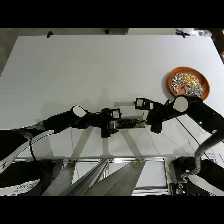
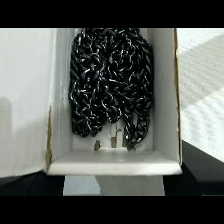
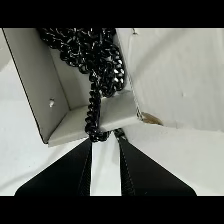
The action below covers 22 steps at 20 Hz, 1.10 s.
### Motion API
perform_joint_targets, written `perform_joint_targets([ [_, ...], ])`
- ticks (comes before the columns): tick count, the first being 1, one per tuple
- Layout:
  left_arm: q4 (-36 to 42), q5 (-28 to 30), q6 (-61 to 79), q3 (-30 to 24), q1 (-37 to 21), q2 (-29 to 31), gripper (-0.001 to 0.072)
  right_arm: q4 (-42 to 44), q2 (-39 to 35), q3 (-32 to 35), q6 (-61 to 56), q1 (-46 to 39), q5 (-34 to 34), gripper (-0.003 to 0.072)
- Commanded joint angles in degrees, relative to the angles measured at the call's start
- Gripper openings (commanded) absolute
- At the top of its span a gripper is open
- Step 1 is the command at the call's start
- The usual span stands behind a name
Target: Fold the box and place the chain.
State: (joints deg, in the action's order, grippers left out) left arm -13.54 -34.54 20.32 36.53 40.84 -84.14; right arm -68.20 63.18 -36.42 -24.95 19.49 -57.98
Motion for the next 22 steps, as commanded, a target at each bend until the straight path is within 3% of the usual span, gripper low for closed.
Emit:
perform_joint_targets([
  [1, 0.0, 0.02, 0.02, -0.02, -0.04, 0.04, 0.0206, 1.99, 0.07, 0.02, 3.04, -0.74, 0.81, 0.0185],
  [8, 0.0, 0.0, 0.02, -0.02, -0.04, 0.04, 0.0206, 3.98, 0.83, 0.02, 4.68, -0.74, 1.84, 0.0148],
  [10, 0.0, 0.02, 0.02, -0.02, -0.04, 0.04, 0.0206, 3.78, 0.83, 0.02, 4.66, -0.74, 1.64, 0.0036],
  [12, 0.0, 0.02, 0.02, -0.02, -0.04, 0.04, 0.0206, 3.54, 0.83, 0.0, 4.42, -0.74, 0.81, 0.0016],
  [17, 0.0, 0.02, 0.02, -0.02, -0.04, 0.04, 0.0206, -0.76, -0.66, -0.07, -1.01, -0.76, -1.49, 0.0015],
  [22, 0.0, 0.02, 0.02, -0.02, -0.04, 0.04, 0.0206, -5.14, -8.76, -0.48, -12.44, -0.76, -1.6, 0.0014],
])
